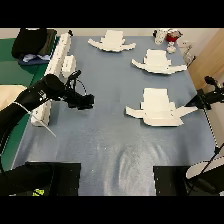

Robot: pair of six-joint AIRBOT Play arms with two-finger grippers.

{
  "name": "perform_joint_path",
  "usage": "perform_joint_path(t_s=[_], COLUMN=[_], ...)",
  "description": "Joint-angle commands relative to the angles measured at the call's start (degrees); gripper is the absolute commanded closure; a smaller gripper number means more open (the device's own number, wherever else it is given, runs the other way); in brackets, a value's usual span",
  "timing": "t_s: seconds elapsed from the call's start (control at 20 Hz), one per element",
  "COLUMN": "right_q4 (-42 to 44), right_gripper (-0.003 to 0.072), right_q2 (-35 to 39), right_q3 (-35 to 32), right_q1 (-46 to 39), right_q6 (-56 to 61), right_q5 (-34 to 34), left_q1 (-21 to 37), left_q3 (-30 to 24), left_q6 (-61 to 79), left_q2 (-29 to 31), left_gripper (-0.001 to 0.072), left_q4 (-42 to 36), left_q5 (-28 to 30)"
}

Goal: Fold the box.

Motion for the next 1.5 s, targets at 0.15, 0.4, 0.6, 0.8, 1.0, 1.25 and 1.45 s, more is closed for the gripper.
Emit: perform_joint_path(t_s=[0.15, 0.4, 0.6, 0.8, 1.0, 1.25, 1.45], right_q4=[-3.8, -3.7, -3.8, -3.7, -3.7, -1.8, 0.5], right_gripper=[0.0682, 0.0682, 0.0682, 0.0424, 0.0424, 0.0683, 0.0682], right_q2=[10.6, 24.4, 33.8, 34.6, 34.5, 34.6, 35.1], right_q3=[-8.8, -27.4, -39.3, -39.9, -39.8, -39.8, -40.4], right_q1=[9.4, 13.6, 19.7, 23.8, 25.2, 27.0, 32.4], right_q6=[8.0, 11.1, 12.2, 13.2, 13.2, 11.8, 8.8], right_q5=[8.3, 15.0, 23.0, 24.4, 22.7, 21.0, 24.7], left_q1=[0.1, 0.1, 0.1, 0.1, 0.1, 0.1, 0.0], left_q3=[0.0, -1.4, -4.7, -4.7, -4.7, -4.7, -4.7], left_q6=[5.0, 8.0, 9.9, 10.3, 10.4, 10.8, 11.2], left_q2=[0.7, 6.5, 8.1, 6.3, 6.2, 6.2, 6.2], left_gripper=[0.0697, 0.0697, 0.0697, 0.0695, 0.0693, 0.0693, 0.0695], left_q4=[-0.1, 0.6, 0.7, -0.6, -2.6, -3.3, -3.1], left_q5=[-7.6, -13.1, -14.0, -11.1, -10.8, -9.0, -5.6])
